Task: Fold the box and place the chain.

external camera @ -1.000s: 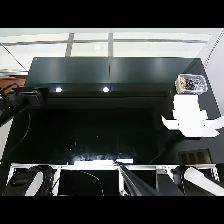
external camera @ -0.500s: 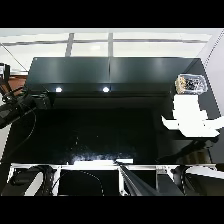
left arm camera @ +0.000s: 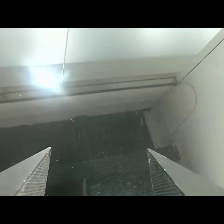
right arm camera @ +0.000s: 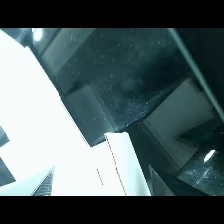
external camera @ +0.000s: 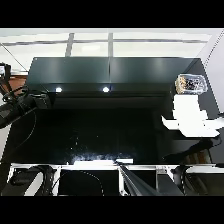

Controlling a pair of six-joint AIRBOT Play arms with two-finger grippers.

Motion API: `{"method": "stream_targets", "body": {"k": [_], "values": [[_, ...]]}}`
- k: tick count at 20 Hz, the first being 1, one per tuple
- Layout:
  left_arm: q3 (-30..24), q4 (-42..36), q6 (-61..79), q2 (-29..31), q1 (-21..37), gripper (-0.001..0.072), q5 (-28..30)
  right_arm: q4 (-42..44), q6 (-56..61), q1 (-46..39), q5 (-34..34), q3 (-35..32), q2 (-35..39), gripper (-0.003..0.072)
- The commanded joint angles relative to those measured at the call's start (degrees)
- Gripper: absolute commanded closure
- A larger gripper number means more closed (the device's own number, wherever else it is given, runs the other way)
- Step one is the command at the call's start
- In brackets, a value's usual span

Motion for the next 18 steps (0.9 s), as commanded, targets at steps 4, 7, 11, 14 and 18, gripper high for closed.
{"method": "stream_targets", "body": {"k": [4, 7, 11, 14, 18], "values": [[0.0, 0.0, 0.0, 0.0, 0.0, 0.0007, 0.1, -3.2, -1.3, 1.5, 3.7, 1.7, -3.3, -0.0001], [0.0, -0.1, 0.0, 0.0, 0.0, 0.0007, 0.1, -2.2, -1.6, 2.5, 3.7, 1.7, -4.0, 0.0137], [0.0, -0.1, 0.0, 0.0, 0.0, 0.0007, 0.1, -1.6, -2.1, 2.5, 4.9, 1.7, -4.0, 0.035], [0.0, -0.1, 0.0, 0.0, 0.0, 0.0006, 0.1, -1.6, -4.3, 2.5, 6.4, 1.7, -4.0, 0.0623], [0.0, -0.2, 0.0, 0.0, 0.0, 0.0007, 0.1, -0.4, -5.6, 2.5, 8.0, 1.6, -4.0, 0.0625]]}}
